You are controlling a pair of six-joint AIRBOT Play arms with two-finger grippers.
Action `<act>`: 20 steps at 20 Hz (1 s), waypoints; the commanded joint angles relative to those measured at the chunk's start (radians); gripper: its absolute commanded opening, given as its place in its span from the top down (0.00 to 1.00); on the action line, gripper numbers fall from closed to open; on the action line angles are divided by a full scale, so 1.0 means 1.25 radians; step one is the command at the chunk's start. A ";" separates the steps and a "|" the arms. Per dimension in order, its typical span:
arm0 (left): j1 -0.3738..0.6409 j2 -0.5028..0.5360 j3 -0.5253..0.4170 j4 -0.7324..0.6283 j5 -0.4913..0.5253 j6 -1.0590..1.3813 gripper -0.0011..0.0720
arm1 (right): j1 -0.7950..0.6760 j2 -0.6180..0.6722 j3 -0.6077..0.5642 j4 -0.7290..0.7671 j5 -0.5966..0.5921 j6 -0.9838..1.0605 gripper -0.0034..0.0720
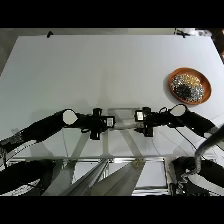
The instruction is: Fold the box and place the chain.
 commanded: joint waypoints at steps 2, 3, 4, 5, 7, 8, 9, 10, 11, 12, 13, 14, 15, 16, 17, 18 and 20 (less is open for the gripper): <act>-0.023 -0.001 0.000 -0.013 0.029 0.000 0.73 | 0.000 0.000 0.000 0.000 0.000 0.000 0.41; -0.027 -0.001 0.000 -0.017 0.030 0.000 0.73 | 0.000 0.000 0.000 0.000 0.000 0.000 0.41; -0.027 -0.001 0.000 -0.030 0.031 0.000 0.72 | 0.000 0.000 0.000 0.000 0.000 0.000 0.41; -0.027 -0.001 0.000 -0.043 0.032 0.000 0.72 | 0.000 0.000 0.000 0.000 0.000 0.000 0.41; -0.027 -0.001 0.000 -0.045 0.032 0.000 0.70 | 0.000 0.000 0.000 0.000 0.000 0.000 0.41; -0.027 -0.001 0.000 -0.045 0.032 0.000 0.70 | 0.000 0.000 0.000 0.000 0.000 0.000 0.41; -0.027 -0.001 0.000 -0.045 0.032 0.000 0.69 | 0.000 0.000 0.000 0.000 0.000 0.000 0.41; -0.027 -0.002 0.000 -0.045 0.031 0.000 0.68 | 0.000 0.000 0.000 0.000 0.000 0.000 0.41; -0.027 -0.002 0.000 -0.045 0.030 0.000 0.57 | 0.000 0.000 0.000 0.000 0.000 0.000 0.41; -0.027 -0.005 0.000 -0.045 0.030 0.000 0.48 | 0.000 0.000 0.000 0.000 0.000 0.000 0.41; -0.029 -0.010 0.000 -0.045 0.029 -0.001 0.44 | 0.000 0.000 0.000 0.000 0.000 0.000 0.41; -0.034 -0.015 0.000 -0.045 0.030 -0.001 0.40 | 0.000 0.000 0.000 0.000 0.000 0.000 0.41; -0.042 -0.021 0.000 -0.045 0.030 -0.001 0.38 | 0.000 0.000 0.000 0.000 0.000 0.000 0.41; -0.049 -0.026 0.000 -0.045 0.030 -0.001 0.38 | 0.000 0.000 0.000 0.000 0.000 0.000 0.41; -0.054 -0.026 0.000 -0.045 0.031 -0.002 0.41 | 0.000 0.000 0.000 0.000 0.000 0.000 0.41; -0.055 -0.020 0.000 -0.045 0.030 -0.003 0.49 | 0.000 0.000 0.000 0.000 0.000 0.000 0.41; -0.049 0.010 0.000 -0.036 0.020 -0.066 0.71 | 0.000 0.000 0.000 0.000 0.000 0.000 0.41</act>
